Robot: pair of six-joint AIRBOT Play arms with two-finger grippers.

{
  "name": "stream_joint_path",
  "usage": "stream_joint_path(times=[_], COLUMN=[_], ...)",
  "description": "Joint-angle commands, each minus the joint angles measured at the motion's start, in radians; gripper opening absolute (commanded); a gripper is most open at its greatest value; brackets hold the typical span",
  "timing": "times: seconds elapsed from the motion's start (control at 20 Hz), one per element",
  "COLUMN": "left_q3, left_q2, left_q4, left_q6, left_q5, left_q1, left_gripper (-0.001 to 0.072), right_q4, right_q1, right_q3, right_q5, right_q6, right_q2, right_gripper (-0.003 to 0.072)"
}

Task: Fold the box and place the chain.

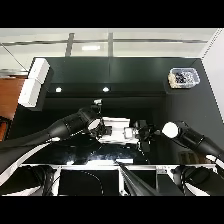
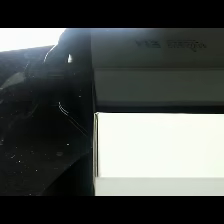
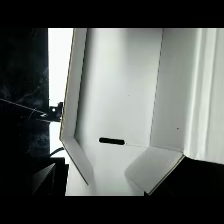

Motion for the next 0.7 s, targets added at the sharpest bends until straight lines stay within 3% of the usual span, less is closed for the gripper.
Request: stream_joint_path(times=[0.0, 0.2, 0.25, 0.35, 0.65], left_q3=[0.0, 0.0, 0.0, 0.0, 0.0], left_q2=[0.0, 0.0, 0.0, 0.0, 0.0], left_q4=[0.007, 0.007, 0.007, 0.007, 0.007], left_q6=[0.005, 0.005, 0.005, 0.005, 0.005], left_q5=[-0.001, -0.001, -0.001, -0.001, 0.006], left_q1=[0.0, 0.0, 0.0, 0.0, 0.0], left_gripper=[0.0028, 0.0028, 0.0028, 0.0028, 0.0028], right_q4=[0.003, 0.108, 0.121, 0.141, 0.341], right_q1=[0.001, 0.001, 0.001, 0.001, 0.001], right_q3=[0.0, 0.0, 0.0, 0.0, 0.0], right_q5=[0.016, -0.026, -0.026, -0.026, -0.092], right_q6=[0.021, 0.022, 0.026, 0.065, 0.074], right_q2=[0.009, 0.009, 0.009, 0.008, -0.067], right_gripper=[0.0648, 0.0284, 0.0226, 0.0179, 0.018])
